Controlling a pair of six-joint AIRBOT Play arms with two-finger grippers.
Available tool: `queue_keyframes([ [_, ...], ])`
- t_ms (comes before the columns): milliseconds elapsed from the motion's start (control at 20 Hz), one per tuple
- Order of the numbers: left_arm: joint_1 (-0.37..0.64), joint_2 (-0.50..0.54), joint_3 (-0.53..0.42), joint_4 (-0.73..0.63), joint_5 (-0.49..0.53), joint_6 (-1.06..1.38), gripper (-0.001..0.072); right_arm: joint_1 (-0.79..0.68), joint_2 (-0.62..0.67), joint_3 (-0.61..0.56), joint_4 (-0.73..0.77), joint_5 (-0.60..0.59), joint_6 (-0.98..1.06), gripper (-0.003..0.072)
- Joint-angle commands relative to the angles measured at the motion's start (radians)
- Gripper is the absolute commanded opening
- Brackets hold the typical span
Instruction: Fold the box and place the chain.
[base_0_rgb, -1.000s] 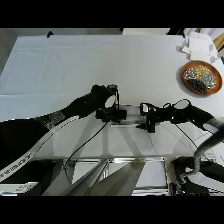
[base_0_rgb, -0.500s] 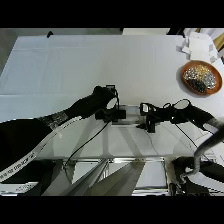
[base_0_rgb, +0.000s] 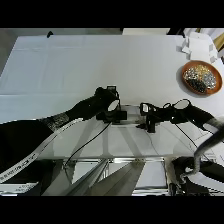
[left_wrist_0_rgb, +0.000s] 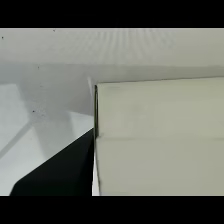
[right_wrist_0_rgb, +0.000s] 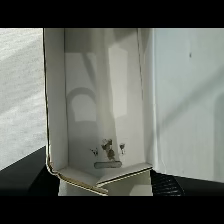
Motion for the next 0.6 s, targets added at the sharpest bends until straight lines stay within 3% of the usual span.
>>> queue_keyframes([
  [0,0.018,0.014,0.001,0.004,-0.013,0.007,0.0272,0.0,0.001,0.001,0.0,0.001,0.0,0.0399],
  [500,0.054,0.02,0.034,-0.03,-0.046,0.134,0.0262,0.0,0.001,0.001,0.0,0.001,0.0,0.04],
  [550,0.046,0.013,0.034,-0.03,-0.049,0.134,0.0178,0.0,0.001,0.001,0.0,0.0,0.0,0.04],
])
